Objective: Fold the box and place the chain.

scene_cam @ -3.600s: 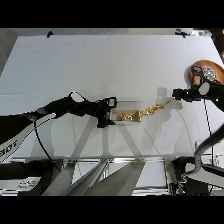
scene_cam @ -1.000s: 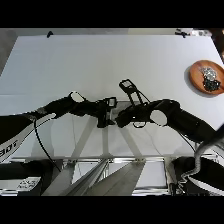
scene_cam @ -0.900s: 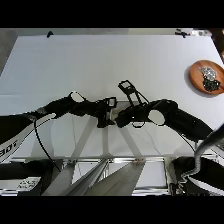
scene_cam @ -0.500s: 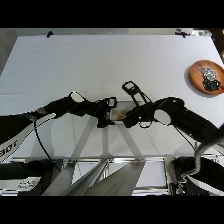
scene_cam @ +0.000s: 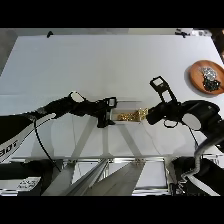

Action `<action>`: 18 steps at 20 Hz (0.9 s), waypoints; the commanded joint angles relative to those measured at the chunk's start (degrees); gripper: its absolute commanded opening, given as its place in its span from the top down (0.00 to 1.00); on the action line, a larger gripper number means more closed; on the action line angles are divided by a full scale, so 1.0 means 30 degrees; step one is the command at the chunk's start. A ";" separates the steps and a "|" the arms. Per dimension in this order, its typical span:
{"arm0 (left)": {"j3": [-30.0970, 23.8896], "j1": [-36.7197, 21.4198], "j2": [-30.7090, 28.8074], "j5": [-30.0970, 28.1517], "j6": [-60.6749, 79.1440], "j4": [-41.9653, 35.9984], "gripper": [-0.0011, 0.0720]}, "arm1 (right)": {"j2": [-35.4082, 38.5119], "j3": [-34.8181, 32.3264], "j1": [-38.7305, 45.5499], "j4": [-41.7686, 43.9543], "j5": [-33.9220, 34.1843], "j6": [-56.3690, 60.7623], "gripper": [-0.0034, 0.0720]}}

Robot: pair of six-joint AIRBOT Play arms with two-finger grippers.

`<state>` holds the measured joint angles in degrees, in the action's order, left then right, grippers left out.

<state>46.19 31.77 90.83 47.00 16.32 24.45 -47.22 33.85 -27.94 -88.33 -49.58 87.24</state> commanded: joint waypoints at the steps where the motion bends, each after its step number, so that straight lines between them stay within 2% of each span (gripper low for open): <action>1: 0.0000 0.0015 0.0000 -0.0007 0.0007 0.0000 0.61 | 0.0313 -0.2251 0.1115 0.0109 0.2958 -0.3971 0.52; 4: 0.0000 0.0015 0.0000 0.0000 0.0007 0.0000 0.61 | -0.0510 -0.2448 0.1144 0.1800 0.3206 -0.9238 0.50; 6: 0.0000 0.0015 0.0000 -0.0007 0.0007 0.0000 0.61 | -0.1574 -0.2448 0.1144 0.4954 0.3169 -1.3821 0.49; 8: 0.0000 0.0015 0.0000 0.0000 0.0007 0.0000 0.61 | -0.2710 -0.2448 0.1144 0.6972 0.3271 -1.6378 0.49; 11: 0.0000 0.0015 0.0000 0.0000 0.0007 0.0000 0.61 | -0.4335 -0.2448 0.1144 0.7111 0.3563 -1.7216 0.49; 13: 0.0000 0.0015 0.0000 -0.0007 0.0007 0.0000 0.61 | -0.5064 -0.2448 0.1144 0.7125 0.4583 -1.7201 0.49; 18: 0.0000 0.0015 0.0000 0.0000 0.0007 0.0000 0.61 | -0.5326 -0.2441 0.1144 0.7104 0.5748 -1.7034 0.51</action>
<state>46.19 31.79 90.83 47.00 16.32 24.45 -62.35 26.52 -24.53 -67.66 -34.76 37.19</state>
